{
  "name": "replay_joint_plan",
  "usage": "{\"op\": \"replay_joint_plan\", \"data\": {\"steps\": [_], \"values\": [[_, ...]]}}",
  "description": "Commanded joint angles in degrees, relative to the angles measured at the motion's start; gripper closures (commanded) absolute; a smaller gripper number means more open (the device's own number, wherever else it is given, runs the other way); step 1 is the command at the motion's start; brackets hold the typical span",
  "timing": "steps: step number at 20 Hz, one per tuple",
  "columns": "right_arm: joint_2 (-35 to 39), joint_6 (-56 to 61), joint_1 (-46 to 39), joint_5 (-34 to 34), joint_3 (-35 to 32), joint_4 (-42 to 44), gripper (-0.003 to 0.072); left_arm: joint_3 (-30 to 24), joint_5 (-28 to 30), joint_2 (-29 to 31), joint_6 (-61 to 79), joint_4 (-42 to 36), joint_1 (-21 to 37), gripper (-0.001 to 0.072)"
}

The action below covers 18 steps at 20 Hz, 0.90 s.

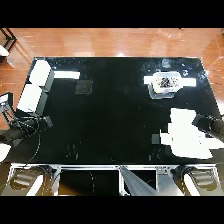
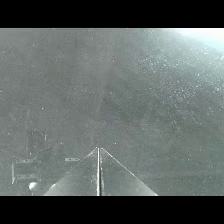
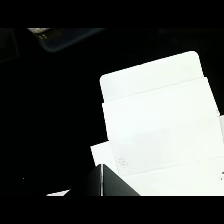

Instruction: Fold the box and place the chain.

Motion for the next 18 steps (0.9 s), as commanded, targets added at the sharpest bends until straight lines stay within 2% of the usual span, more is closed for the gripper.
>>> {"op": "replay_joint_plan", "data": {"steps": [1, 10, 12, 15, 18], "values": [[0.0, 0.0, 0.0, 0.0, 0.0, 0.0, 0.0665, 0.0, 0.0, 0.1, 0.0, 0.0, 0.0, 0.0688], [0.0, 0.0, 0.0, 0.0, 0.0, 0.0, 0.0665, 0.0, 0.1, 0.1, 0.0, 0.0, 0.0, 0.0688], [0.0, -0.2, 0.0, 0.0, 0.0, 0.0, 0.0665, 0.0, 2.9, 0.1, 0.0, 0.3, 0.0, 0.0687], [0.0, -0.2, 0.0, 0.0, 0.0, 0.0, 0.0665, 0.0, 10.9, -0.2, 0.0, -0.2, 0.0, 0.0688], [0.0, -0.2, 0.0, 0.0, 0.0, 0.0, 0.0665, 0.0, 13.0, -0.3, 0.0, -3.1, 0.0, 0.0688]]}}
